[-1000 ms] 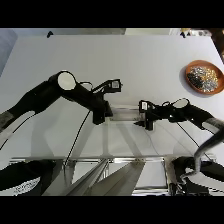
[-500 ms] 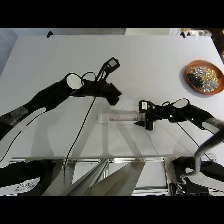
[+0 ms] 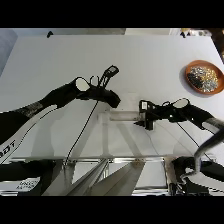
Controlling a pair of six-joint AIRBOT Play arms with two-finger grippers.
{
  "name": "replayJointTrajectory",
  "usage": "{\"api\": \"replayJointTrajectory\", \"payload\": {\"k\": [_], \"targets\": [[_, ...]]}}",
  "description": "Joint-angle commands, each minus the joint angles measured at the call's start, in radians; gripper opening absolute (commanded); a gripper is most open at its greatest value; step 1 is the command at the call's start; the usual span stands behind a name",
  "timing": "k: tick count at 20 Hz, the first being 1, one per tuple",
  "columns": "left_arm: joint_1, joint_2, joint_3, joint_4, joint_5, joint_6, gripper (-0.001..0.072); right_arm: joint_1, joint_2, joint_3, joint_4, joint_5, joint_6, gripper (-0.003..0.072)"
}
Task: Fold the box and place the chain.
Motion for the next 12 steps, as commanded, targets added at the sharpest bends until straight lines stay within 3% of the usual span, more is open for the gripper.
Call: {"api": "replayJointTrajectory", "payload": {"k": [1, 4, 7, 9, 12], "targets": [[0.019, 0.05, 0.0, 0.025, -0.072, -0.029, 0.0002, 0.0, 0.0, 0.0, 0.0, 0.002, 0.0, 0.0298], [0.021, 0.163, 0.0, 0.138, -0.131, -0.029, 0.0003, 0.0, 0.0, 0.0, 0.0, 0.002, 0.0, 0.0298], [0.02, 0.248, 0.0, 0.279, -0.321, 0.074, 0.0004, 0.0, 0.0, 0.0, 0.0, 0.002, 0.0, 0.0298], [0.02, 0.256, -0.001, 0.336, -0.473, 0.187, 0.0004, 0.0, 0.0, 0.0, 0.0, 0.001, 0.0, 0.0298], [0.02, 0.225, -0.005, 0.402, -0.527, 0.199, 0.0004, 0.0, 0.0, 0.0, 0.0, 0.002, 0.0, 0.0298]]}}
